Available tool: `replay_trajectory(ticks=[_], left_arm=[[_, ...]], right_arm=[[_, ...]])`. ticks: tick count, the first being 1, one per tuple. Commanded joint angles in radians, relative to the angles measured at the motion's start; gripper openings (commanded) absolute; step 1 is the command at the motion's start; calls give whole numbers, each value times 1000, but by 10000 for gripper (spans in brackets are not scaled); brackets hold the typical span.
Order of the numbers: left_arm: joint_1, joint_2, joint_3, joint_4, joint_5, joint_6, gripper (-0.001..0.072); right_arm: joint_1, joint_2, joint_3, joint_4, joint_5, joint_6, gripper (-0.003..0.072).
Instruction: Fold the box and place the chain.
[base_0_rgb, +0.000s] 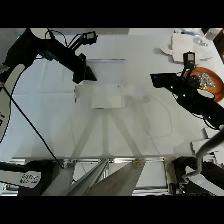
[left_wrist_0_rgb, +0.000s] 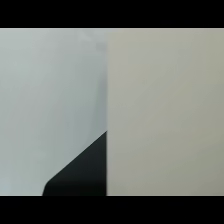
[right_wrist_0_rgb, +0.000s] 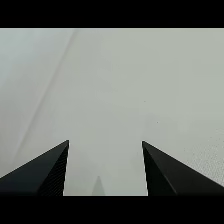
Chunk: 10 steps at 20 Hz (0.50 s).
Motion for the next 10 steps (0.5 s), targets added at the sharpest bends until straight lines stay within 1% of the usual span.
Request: replay_trajectory(ticks=[1, 3, 5, 7, 10], left_arm=[[-55, 52, 0, 126, -26, -58, 2], [-60, 65, -5, 115, -49, -57, 3], [-59, 66, -21, 106, -27, -42, 3], [-51, 66, -87, 43, 42, 4, 3], [-22, 66, -245, -52, 166, 159, 5]], right_arm=[[-1, 1, 1, 0, 0, 0, 503], [-1, 1, 1, 0, 0, 0, 503], [-1, 1, 1, 0, 0, 0, 503], [-1, 1, 1, 0, 0, 0, 503], [-1, 1, 1, 0, 0, 0, 503]])
